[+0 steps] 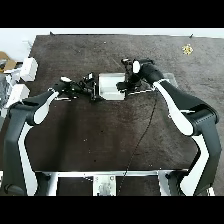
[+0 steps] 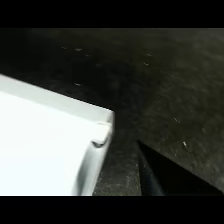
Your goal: Fold the box and place the chain.
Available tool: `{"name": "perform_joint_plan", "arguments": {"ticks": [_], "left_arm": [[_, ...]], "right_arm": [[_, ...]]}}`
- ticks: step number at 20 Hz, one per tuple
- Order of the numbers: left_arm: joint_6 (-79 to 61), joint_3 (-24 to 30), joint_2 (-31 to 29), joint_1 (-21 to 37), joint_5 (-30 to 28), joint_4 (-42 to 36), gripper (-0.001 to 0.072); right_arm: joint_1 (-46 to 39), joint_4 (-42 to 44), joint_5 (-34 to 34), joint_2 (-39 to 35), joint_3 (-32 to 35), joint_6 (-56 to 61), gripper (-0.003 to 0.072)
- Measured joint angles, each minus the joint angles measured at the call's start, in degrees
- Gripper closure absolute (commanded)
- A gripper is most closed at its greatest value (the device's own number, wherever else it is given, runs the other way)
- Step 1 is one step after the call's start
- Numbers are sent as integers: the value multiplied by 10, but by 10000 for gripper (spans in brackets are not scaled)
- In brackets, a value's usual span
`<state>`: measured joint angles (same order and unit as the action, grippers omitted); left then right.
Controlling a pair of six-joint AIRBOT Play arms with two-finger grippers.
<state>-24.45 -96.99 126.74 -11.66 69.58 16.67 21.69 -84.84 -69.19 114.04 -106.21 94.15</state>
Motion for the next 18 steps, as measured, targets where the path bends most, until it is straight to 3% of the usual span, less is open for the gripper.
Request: {"name": "perform_joint_plan", "arguments": {"ticks": [1, 3, 18], "left_arm": [[0, 0, 0, 0, 0, 0, 483], [0, 0, 0, 0, 0, 0, 482], [0, 0, 0, 0, 0, 0, 483]], "right_arm": [[6, -14, -4, 0, -2, 16, 252], [16, -36, -6, 2, -3, 43, 372], [44, -85, 17, 17, -5, 158, 372]]}}
